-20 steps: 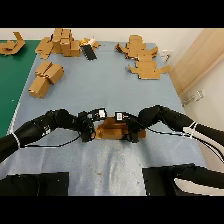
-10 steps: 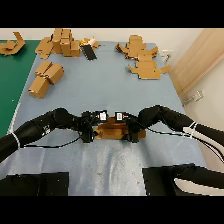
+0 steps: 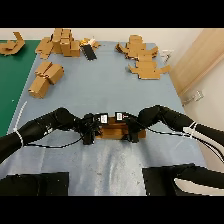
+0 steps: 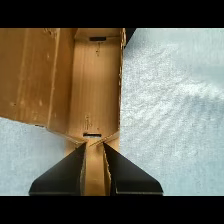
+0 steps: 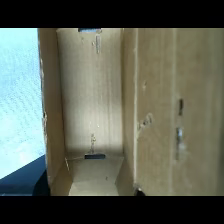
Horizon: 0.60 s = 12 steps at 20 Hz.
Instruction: Fold the box.
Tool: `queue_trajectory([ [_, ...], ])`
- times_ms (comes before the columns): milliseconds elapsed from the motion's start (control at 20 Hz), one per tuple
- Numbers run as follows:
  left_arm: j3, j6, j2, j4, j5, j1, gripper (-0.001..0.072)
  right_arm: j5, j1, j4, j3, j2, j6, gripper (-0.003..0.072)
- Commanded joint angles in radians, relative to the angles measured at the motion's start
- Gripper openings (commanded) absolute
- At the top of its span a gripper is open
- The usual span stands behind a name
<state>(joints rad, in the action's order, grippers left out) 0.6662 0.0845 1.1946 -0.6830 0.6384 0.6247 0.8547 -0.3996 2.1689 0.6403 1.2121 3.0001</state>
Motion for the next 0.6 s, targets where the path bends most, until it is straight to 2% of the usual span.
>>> queue_trajectory([
  [0,0.0,0.041,0.005,0.008,-0.012,-0.001,0.0166,0.0,0.0,0.0,0.0,0.0,0.0,0.0498],
  [450,0.0,0.136,0.033,0.089,-0.045,-0.001,0.0162,0.0,-0.001,0.0,0.0,0.0,0.0,0.0497],
  [500,0.0,0.136,0.035,0.102,-0.045,-0.001,0.0111,0.0,0.0,0.0,0.0,0.0,0.0,0.0498],
  [550,0.0,0.138,0.036,0.103,-0.045,-0.001,0.001,0.0,-0.001,0.0,0.0,0.0,0.0,0.0497],
])
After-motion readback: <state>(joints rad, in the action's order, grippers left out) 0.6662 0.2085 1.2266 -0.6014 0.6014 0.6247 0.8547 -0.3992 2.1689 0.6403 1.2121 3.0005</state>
